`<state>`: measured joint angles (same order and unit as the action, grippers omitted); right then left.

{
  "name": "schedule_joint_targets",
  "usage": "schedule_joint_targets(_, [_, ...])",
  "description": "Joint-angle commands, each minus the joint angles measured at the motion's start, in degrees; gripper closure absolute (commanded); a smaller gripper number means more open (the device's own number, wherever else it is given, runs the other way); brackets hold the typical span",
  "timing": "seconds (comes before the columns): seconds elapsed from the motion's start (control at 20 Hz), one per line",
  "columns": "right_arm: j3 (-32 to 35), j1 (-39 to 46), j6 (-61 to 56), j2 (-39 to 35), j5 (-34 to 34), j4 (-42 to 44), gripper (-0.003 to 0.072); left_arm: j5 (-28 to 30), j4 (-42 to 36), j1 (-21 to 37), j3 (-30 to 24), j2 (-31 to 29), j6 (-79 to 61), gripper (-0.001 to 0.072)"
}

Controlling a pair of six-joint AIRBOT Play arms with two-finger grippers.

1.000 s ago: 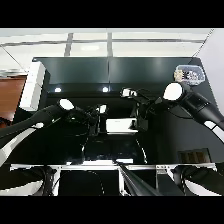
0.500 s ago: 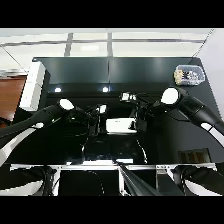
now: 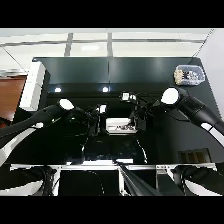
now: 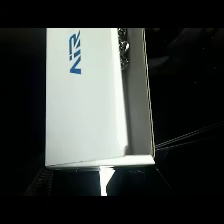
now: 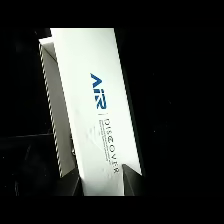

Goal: Fold the box and place the chain.

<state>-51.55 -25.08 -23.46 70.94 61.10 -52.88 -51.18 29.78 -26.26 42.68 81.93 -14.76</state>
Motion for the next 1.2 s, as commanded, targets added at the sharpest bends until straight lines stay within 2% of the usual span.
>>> schedule_joint_targets(0.0, [0.0,0.0,0.0,0.0,0.4,-0.1,0.0440,0.0,0.0,0.0,0.0,0.0,0.0,0.0267])
schedule_joint_targets(0.15, [0.1,0.0,-0.1,0.0,1.4,-0.1,0.0439,0.0,0.0,0.0,0.0,0.0,0.0,0.0267])
schedule_joint_targets(0.2, [0.2,0.0,-0.1,0.0,1.9,-0.1,0.0401,0.0,0.0,0.0,0.0,0.0,0.0,0.0267])
schedule_joint_targets(0.4, [0.2,0.0,-0.1,0.0,2.1,-1.1,0.0388,0.0,0.0,0.0,0.0,0.0,0.0,0.0267])
schedule_joint_targets(0.45, [0.2,0.0,-0.1,0.0,1.7,-1.3,0.0325,0.0,0.0,0.0,0.0,0.0,0.0,0.0266])
schedule_joint_targets(0.8, [0.2,0.0,-0.1,0.0,1.9,-1.3,0.0325,0.0,0.0,0.0,0.0,0.0,0.0,0.0267])
schedule_joint_targets(0.9, [0.2,0.0,-0.1,0.0,1.9,-1.3,0.0287,0.0,0.0,0.0,0.0,0.0,0.0,0.0267])
schedule_joint_targets(1.15, [0.2,0.0,-0.3,0.0,2.4,-1.3,0.0287,0.0,0.0,0.0,0.0,0.0,0.0,0.0266])
